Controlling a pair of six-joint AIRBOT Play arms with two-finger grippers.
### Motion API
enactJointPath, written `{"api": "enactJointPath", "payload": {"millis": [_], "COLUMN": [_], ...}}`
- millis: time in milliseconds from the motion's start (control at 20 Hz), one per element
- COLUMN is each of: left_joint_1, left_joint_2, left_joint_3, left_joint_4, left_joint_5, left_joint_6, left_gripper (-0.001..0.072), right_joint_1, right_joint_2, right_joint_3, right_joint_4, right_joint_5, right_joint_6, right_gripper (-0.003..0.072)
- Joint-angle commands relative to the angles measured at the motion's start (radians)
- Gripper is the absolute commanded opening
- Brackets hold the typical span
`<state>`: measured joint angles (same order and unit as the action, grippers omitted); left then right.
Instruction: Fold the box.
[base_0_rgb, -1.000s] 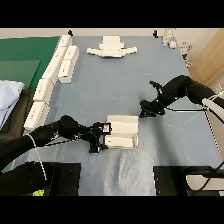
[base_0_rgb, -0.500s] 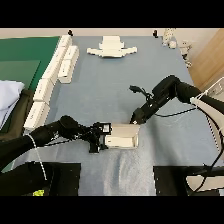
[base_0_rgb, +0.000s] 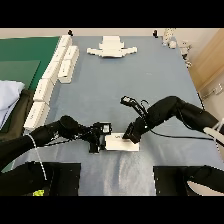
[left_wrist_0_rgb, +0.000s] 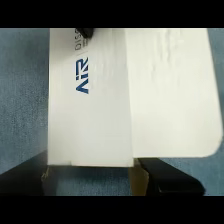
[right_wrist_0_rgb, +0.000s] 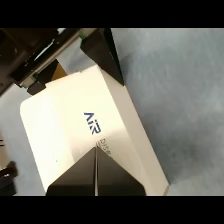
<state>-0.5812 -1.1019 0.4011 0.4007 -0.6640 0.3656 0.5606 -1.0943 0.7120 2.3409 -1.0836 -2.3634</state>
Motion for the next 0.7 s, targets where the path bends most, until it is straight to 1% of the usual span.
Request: {"api": "enactJointPath", "payload": {"millis": [0,150,300,350,400,450,550,600,650], "left_joint_1": [0.001,0.001,0.001,0.001,0.001,0.001,0.001,0.001,0.001], "left_joint_2": [0.000,0.000,0.000,0.000,0.000,0.000,0.000,0.000,0.000], "left_joint_3": [0.001,0.001,0.001,0.001,0.001,0.001,0.001,0.001,0.001], "left_joint_4": [0.000,0.000,0.000,0.000,0.000,0.000,0.000,0.000,0.000], "left_joint_5": [0.000,0.001,0.000,0.000,0.000,0.000,0.000,0.000,0.000], "left_joint_6": [0.000,0.000,0.000,0.000,0.000,0.000,0.000,0.000,0.000], "left_gripper": [0.0468,0.0469,0.0469,0.0469,0.0469,0.0468,0.0468,0.0468,0.0469], "right_joint_1": [0.101,0.178,0.272,0.299,0.318,0.327,0.338,0.339,0.339], "right_joint_2": [0.129,0.210,0.266,0.276,0.280,0.278,0.277,0.277,0.277], "right_joint_3": [-0.104,-0.169,-0.256,-0.277,-0.290,-0.292,-0.292,-0.292,-0.292], "right_joint_4": [-0.011,-0.017,-0.031,-0.037,-0.052,-0.058,-0.060,-0.060,-0.060], "right_joint_5": [0.248,0.379,0.532,0.577,0.607,0.608,0.609,0.608,0.607], "right_joint_6": [-0.086,-0.164,-0.262,-0.285,-0.296,-0.309,-0.345,-0.371,-0.396], "right_gripper": [0.0002,0.0002,0.0004,0.0015,0.0074,0.0108,0.0112,0.0259,0.0375]}}
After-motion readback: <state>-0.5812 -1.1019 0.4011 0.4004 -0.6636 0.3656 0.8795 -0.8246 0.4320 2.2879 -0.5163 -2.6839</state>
